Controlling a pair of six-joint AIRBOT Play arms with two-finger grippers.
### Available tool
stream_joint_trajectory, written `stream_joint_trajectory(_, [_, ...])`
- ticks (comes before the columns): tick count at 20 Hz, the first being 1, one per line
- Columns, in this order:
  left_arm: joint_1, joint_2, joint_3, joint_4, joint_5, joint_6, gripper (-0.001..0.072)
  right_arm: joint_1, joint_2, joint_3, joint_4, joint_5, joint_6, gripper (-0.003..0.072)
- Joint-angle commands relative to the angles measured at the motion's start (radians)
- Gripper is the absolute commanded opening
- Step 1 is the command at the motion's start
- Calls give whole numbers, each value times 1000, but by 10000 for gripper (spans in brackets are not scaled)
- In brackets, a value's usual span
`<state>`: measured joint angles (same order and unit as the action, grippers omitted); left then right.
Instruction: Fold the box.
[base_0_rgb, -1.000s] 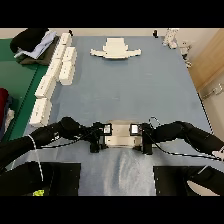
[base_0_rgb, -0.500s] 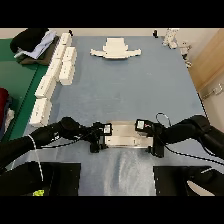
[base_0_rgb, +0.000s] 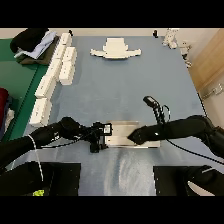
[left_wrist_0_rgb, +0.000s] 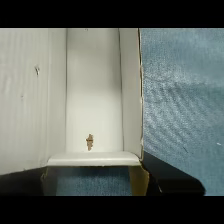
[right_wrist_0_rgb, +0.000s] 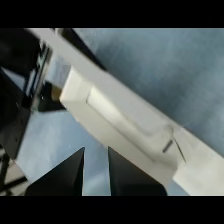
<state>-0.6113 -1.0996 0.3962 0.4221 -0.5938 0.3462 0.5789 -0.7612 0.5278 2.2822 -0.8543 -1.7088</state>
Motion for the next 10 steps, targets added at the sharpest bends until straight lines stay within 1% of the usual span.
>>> stream_joint_trajectory(1, [0,0,1,0,0,0,520,0,-145,50,87,312,63,230])
stream_joint_trajectory(3, [0,0,1,0,0,0,520,-37,-259,94,77,310,62,230])
stream_joint_trajectory(5, [0,0,1,1,0,0,520,-43,-359,112,75,304,59,230])
stream_joint_trajectory(7, [0,0,1,0,0,0,520,-41,-447,121,78,266,60,230])
stream_joint_trajectory(9, [0,0,1,0,-1,0,520,-32,-501,121,78,236,58,230])
stream_joint_trajectory(10, [0,0,1,0,0,0,520,-29,-509,121,76,235,53,229])
